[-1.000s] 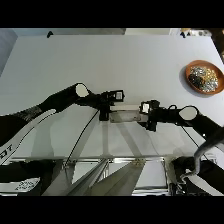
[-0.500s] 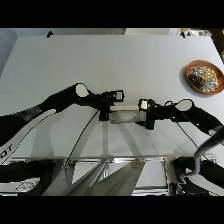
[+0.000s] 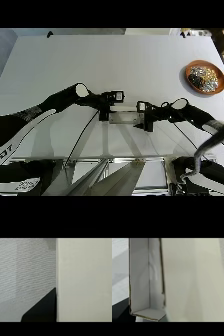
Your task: Fold the box and place the chain.
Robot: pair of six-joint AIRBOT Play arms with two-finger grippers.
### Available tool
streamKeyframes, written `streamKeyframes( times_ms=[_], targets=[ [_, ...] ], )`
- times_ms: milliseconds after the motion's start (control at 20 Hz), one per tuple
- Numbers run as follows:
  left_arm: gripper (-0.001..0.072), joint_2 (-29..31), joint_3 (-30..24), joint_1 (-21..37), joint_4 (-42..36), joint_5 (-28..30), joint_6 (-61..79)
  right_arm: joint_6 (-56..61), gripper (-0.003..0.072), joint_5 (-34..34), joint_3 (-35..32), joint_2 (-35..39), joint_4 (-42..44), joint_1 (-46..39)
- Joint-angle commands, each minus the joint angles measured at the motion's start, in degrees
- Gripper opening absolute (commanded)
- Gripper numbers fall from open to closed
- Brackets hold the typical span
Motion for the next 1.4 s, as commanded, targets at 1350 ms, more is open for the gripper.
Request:
streamKeyframes(
  times_ms=[1350],
  targets=[
    [0.0011,-0.04,-0.02,-0.02,0.00,0.13,-0.07,-7.28,0.0435,-0.98,0.07,-2.91,4.68,-0.76]
  ],
)
